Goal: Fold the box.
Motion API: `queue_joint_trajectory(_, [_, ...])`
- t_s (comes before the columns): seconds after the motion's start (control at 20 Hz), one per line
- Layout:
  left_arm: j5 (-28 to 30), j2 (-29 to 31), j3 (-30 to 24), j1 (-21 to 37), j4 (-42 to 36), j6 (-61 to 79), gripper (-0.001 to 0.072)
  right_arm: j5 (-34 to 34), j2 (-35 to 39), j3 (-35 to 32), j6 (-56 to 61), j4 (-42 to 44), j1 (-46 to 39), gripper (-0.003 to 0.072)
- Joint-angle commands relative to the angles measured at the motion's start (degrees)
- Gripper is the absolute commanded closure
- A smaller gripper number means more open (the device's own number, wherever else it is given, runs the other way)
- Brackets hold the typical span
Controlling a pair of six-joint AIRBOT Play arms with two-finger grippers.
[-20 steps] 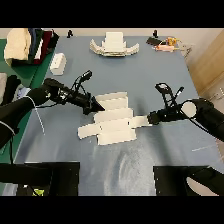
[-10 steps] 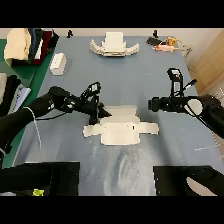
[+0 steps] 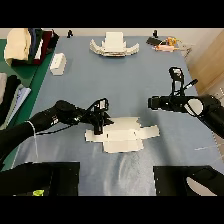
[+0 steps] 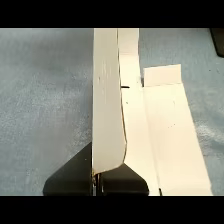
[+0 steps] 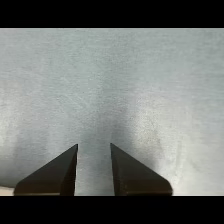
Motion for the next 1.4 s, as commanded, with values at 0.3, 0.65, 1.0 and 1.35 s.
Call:
queue_joint_trajectory(0.3, [5.07,4.68,-1.29,-2.82,-0.15,0.2,0.0696,2.16,0.04,0.0,0.09,1.03,0.02,0.0362])
queue_joint_trajectory(0.65, [5.84,5.29,-0.04,0.17,-0.39,5.57,0.0696,2.16,0.04,0.0,0.09,2.56,0.04,0.0362])
queue_joint_trajectory(1.0, [-2.25,5.27,-0.63,0.2,-7.89,15.76,0.0698,2.64,0.04,0.0,0.09,3.61,0.11,0.0362])
queue_joint_trajectory(1.35, [3.74,5.14,-6.95,0.2,-16.44,29.11,0.0698,2.6,0.04,0.0,0.09,3.65,0.11,0.0362])
